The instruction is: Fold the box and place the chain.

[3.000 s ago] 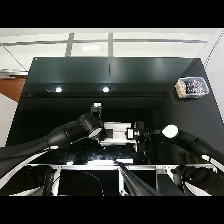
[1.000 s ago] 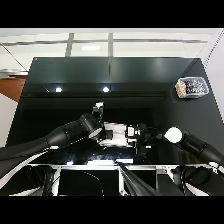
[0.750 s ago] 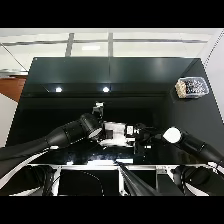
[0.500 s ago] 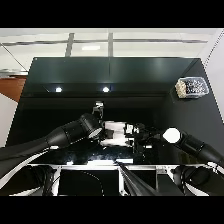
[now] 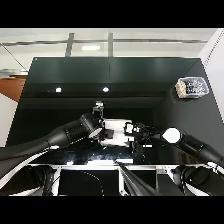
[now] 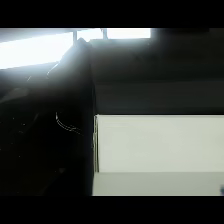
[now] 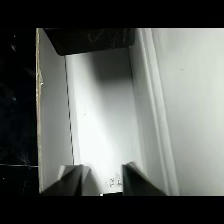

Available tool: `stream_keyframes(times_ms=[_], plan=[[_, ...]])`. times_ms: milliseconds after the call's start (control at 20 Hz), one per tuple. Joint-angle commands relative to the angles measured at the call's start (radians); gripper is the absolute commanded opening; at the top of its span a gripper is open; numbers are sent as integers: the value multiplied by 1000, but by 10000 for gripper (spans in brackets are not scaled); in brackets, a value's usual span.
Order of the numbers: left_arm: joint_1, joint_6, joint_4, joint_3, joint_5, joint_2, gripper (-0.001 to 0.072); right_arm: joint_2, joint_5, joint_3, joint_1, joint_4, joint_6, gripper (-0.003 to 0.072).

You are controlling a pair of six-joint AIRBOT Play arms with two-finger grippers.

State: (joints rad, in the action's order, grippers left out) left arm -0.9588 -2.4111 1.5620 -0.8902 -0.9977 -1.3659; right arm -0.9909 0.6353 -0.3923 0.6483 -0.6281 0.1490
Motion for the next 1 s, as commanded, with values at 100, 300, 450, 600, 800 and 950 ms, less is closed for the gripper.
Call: stream_keyframes(times_ms=[100,300,450,600,800,950], plan=[[0,2,0,1,-6,-1,27,-1,-25,0,0,-1,5,159],[0,2,0,1,-8,-1,27,60,199,-82,-71,-129,311,44],[0,2,1,1,-8,-1,27,125,455,-150,-235,-296,631,44],[0,2,0,1,-9,-1,26,164,549,-153,-491,-396,939,44],[0,-1,0,1,-10,-1,27,153,465,-63,-802,-369,1120,44],[0,-1,1,1,-18,-1,26,103,527,7,-863,-366,1125,44]])
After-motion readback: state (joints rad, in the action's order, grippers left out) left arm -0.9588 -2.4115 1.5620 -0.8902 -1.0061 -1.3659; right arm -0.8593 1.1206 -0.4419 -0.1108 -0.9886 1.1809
